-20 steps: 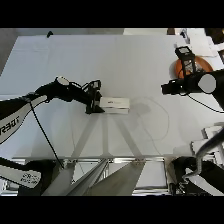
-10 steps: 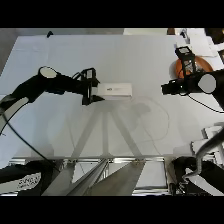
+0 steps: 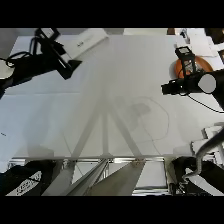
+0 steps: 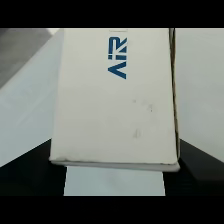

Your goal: Fold the box and place the chain.

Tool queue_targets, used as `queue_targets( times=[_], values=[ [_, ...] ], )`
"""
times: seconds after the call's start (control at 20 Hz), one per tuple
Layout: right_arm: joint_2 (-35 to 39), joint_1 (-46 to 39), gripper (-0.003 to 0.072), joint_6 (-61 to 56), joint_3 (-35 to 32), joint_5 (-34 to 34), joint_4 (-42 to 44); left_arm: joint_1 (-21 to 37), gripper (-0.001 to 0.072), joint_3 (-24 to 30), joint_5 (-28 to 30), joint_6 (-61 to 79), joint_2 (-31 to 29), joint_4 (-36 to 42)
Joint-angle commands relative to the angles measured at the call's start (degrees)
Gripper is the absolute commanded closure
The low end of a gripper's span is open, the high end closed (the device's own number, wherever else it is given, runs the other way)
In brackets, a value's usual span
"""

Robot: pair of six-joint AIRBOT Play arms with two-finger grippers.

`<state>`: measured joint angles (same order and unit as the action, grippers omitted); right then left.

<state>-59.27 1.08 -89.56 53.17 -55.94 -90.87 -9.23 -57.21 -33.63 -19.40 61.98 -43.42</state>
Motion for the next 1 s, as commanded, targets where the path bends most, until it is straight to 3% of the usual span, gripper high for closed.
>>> queue_targets(
  times=[0.0, 0.35, 0.55, 0.6, 0.65, 0.7, 0.85, 0.95],
  values=[
    [0.04, -0.02, 0.0672, 0.00, 0.04, 0.00, 0.00, 6.62, 0.0700, 0.20, 4.44, -18.51, 0.44, -10.08],
    [0.04, -0.02, 0.0672, 0.00, 0.07, 0.02, 0.00, 21.81, 0.0701, 0.28, 5.18, -38.40, 11.96, -17.44],
    [0.04, -0.02, 0.0672, 0.00, 0.04, 0.00, 0.00, 25.46, 0.0693, 0.31, 6.56, -39.15, 20.41, -17.55],
    [0.04, -0.02, 0.0672, 0.00, 0.04, 0.00, 0.00, 25.46, 0.0663, 0.28, 7.32, -39.10, 22.27, -17.77],
    [0.04, -0.02, 0.0672, 0.00, 0.04, 0.02, 0.00, 25.31, 0.0550, 0.28, 8.11, -38.53, 24.15, -17.97],
    [0.04, -0.02, 0.0672, 0.00, 0.04, 0.00, 0.00, 25.20, 0.0483, 0.28, 8.68, -38.49, 25.79, -17.97],
    [0.04, -0.02, 0.0672, 0.00, 0.04, 0.00, 0.00, 25.20, 0.0498, 0.28, 8.76, -38.49, 29.86, -17.97],
    [0.04, -0.02, 0.0672, 0.00, 0.04, 0.00, 0.00, 25.20, 0.0468, 0.28, 8.74, -38.47, 30.99, -18.43]
  ],
)
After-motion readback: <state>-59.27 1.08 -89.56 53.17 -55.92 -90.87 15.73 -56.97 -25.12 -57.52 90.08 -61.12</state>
